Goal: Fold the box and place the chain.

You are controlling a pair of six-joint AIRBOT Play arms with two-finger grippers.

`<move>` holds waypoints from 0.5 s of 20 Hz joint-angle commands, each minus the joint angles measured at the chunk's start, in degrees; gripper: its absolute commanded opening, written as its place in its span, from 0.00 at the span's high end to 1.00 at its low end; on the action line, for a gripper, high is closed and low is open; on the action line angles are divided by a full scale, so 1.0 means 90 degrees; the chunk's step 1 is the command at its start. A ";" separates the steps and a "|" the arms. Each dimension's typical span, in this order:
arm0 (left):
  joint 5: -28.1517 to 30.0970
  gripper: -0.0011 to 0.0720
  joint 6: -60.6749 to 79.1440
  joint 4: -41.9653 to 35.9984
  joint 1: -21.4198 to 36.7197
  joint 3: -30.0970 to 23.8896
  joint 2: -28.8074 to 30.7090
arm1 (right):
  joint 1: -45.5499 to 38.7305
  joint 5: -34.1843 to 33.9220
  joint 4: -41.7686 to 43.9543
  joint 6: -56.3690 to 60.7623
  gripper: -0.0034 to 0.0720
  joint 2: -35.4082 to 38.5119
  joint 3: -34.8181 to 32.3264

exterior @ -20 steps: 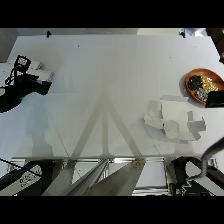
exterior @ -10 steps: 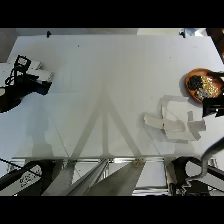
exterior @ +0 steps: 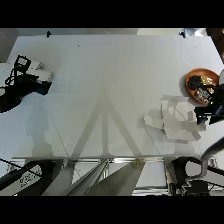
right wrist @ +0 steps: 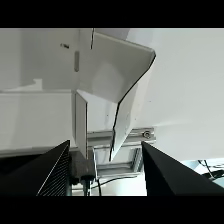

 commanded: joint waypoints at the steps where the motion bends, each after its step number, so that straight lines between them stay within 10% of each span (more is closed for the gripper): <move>1: 0.0000 0.04 0.0002 0.0000 -0.0002 0.0000 0.0002 | -0.0002 -0.0590 -0.0248 0.0350 0.37 -0.0289 -0.0109; 6: 0.0000 0.04 0.0005 0.0000 -0.0002 0.0000 0.0002 | -0.0002 -0.0627 -0.0313 0.0335 0.89 -0.0707 -0.0112; 10: 0.0000 0.04 0.0002 0.0000 -0.0002 0.0000 0.0002 | -0.0002 -0.0391 -0.0289 0.0260 0.94 -0.0699 -0.0112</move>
